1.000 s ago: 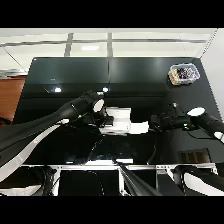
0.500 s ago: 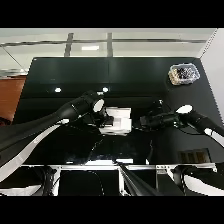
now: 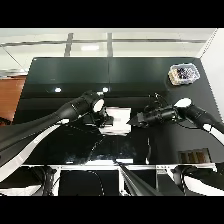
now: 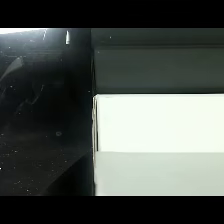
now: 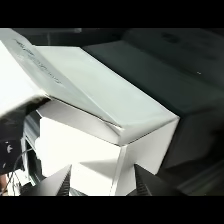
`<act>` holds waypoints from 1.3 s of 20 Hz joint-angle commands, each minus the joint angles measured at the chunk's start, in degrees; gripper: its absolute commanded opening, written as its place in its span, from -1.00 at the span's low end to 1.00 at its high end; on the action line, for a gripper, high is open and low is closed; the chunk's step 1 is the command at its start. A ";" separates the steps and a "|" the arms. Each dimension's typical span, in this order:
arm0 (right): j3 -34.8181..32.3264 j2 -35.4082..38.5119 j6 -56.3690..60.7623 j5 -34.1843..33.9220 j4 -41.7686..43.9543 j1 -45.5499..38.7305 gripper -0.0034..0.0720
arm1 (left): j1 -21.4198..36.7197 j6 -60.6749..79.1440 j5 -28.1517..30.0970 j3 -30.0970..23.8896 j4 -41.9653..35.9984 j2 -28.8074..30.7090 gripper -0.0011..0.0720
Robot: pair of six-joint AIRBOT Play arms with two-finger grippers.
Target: Fold the box and place the chain.
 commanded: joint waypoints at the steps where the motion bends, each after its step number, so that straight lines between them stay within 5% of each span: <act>1: 2.91 -0.04 6.95 -1.57 -5.81 2.34 0.16 | 0.02 0.02 0.04 0.02 0.02 0.00 -0.89; 4: 5.49 -0.04 12.50 -1.81 -11.13 4.15 -0.02 | 0.02 0.02 0.07 0.02 0.02 0.00 -0.89; 18: 12.81 -1.62 45.70 -11.34 -39.32 21.09 -0.02 | 0.02 0.00 0.24 0.02 0.02 0.00 -0.89; 26: 22.03 -8.04 67.73 -2.05 -55.49 27.82 -0.02 | 0.02 0.02 0.17 0.02 0.02 0.00 -0.89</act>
